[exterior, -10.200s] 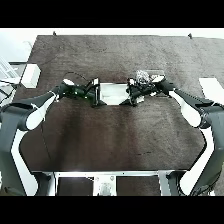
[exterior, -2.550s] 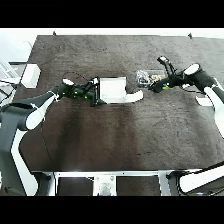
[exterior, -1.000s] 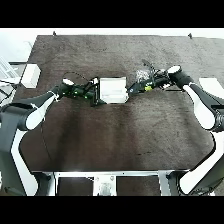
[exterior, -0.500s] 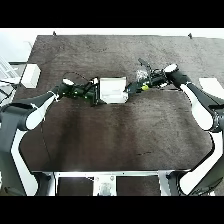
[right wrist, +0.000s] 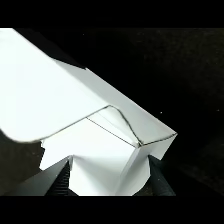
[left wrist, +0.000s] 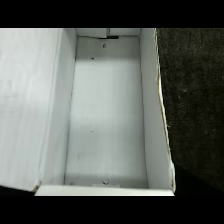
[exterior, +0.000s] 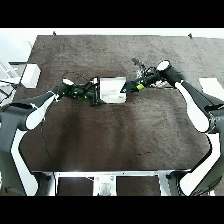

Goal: Fold the box and place the chain.

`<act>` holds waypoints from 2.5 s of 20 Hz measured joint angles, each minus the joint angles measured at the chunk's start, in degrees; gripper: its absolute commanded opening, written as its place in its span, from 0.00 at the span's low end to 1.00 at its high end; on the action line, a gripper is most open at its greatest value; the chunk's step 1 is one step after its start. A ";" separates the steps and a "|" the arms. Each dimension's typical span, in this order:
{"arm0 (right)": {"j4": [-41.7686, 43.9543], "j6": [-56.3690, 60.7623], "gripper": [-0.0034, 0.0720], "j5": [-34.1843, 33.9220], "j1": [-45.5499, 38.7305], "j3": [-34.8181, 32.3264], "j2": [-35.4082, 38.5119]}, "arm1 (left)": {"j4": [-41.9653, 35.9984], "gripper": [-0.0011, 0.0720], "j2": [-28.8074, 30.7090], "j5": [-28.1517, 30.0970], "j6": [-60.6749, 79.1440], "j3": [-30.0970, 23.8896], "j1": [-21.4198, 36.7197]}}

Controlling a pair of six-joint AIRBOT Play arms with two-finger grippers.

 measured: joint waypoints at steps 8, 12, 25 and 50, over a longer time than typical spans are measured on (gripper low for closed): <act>-10.49 10.10 0.78 -4.44 3.67 1.14 0.00 | 0.00 0.41 0.00 0.00 0.11 0.00 0.00; -17.62 16.04 0.78 -5.44 5.99 2.01 0.00 | 0.00 0.41 0.00 -0.02 0.11 0.00 0.00; -40.26 36.26 0.76 -2.71 14.95 7.76 -1.75 | -0.02 0.41 0.00 -0.02 0.11 0.00 0.00; -48.50 49.53 0.10 3.89 18.40 12.46 -6.40 | -0.09 0.41 -0.02 -0.09 -0.13 0.00 -0.04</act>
